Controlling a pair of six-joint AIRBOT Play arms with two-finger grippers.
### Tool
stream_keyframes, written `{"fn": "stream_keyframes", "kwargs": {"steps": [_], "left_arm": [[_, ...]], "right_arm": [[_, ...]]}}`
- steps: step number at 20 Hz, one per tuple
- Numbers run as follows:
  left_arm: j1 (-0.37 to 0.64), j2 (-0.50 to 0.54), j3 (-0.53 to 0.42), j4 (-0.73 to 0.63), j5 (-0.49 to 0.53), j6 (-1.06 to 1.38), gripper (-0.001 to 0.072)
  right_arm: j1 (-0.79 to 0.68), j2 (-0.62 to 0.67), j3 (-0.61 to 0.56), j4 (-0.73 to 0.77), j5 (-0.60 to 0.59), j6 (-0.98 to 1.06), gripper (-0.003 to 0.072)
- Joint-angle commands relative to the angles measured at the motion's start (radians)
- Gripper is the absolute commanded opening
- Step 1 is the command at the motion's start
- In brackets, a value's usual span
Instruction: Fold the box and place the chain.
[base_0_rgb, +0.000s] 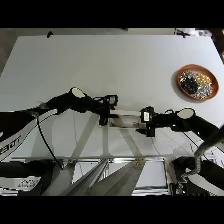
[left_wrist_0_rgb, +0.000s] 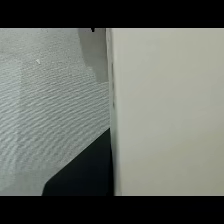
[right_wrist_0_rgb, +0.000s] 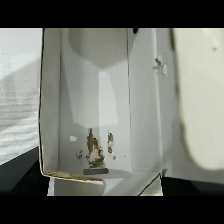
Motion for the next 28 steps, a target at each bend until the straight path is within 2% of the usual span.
{"fn": "stream_keyframes", "kwargs": {"steps": [1, 2, 3, 4, 6, 9, 11, 13, 15, 28], "left_arm": [[0.000, 0.001, 0.001, -0.001, 0.002, 0.000, 0.0011], [0.000, 0.001, 0.001, -0.001, 0.002, 0.000, 0.0011], [0.000, 0.001, 0.001, -0.001, 0.002, 0.000, 0.0011], [0.000, 0.001, 0.001, -0.001, 0.002, 0.000, 0.0011], [0.000, 0.001, 0.001, -0.001, 0.002, 0.000, 0.0011], [0.000, 0.001, 0.001, -0.001, 0.002, 0.000, 0.0011], [0.000, 0.001, 0.001, -0.001, 0.002, 0.000, 0.0011], [0.000, 0.001, 0.001, -0.001, 0.002, 0.000, 0.0011], [0.000, 0.001, 0.001, -0.001, 0.002, 0.000, 0.0011], [0.000, 0.001, 0.001, -0.001, 0.002, 0.000, 0.0011]], "right_arm": [[-0.002, -0.002, 0.001, 0.008, 0.008, 0.003, 0.0704], [-0.002, -0.004, 0.001, 0.007, -0.007, 0.002, 0.0688], [-0.002, -0.006, 0.001, 0.003, -0.027, 0.002, 0.0638], [-0.002, -0.006, 0.000, -0.001, -0.039, 0.000, 0.0635], [-0.002, -0.010, 0.000, -0.005, -0.060, -0.002, 0.0517], [-0.002, -0.051, 0.000, -0.011, -0.066, -0.072, 0.0516], [-0.002, -0.060, 0.000, -0.011, -0.068, -0.084, 0.0457], [-0.002, -0.060, 0.000, -0.011, -0.073, -0.084, 0.0448], [-0.002, -0.060, 0.000, -0.011, -0.077, -0.084, 0.0398], [-0.002, -0.059, 0.000, -0.011, -0.076, -0.069, 0.0411]]}}
